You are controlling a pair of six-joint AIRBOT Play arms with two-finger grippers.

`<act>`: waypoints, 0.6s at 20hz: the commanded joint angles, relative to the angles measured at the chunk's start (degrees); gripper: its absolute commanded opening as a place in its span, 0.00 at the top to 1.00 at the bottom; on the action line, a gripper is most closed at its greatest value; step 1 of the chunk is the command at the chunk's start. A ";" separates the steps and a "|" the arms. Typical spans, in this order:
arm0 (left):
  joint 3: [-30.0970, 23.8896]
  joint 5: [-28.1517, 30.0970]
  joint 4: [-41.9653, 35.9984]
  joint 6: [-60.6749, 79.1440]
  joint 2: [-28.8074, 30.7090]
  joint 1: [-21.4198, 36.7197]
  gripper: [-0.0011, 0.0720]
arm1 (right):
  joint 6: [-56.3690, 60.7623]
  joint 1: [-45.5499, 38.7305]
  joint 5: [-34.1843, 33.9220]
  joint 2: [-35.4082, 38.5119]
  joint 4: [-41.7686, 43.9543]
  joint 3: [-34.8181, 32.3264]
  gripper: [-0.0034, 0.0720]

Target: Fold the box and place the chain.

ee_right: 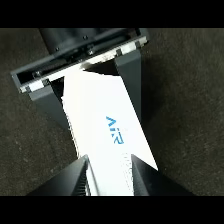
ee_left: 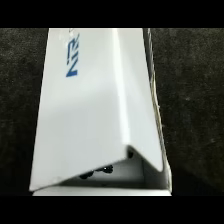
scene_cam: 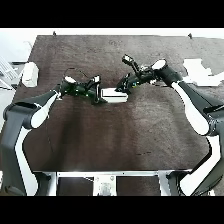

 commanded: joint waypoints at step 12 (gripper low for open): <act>0.00 -0.04 0.07 0.07 0.04 -0.04 0.42 | -0.26 1.42 2.43 -0.76 -0.20 -4.28 0.38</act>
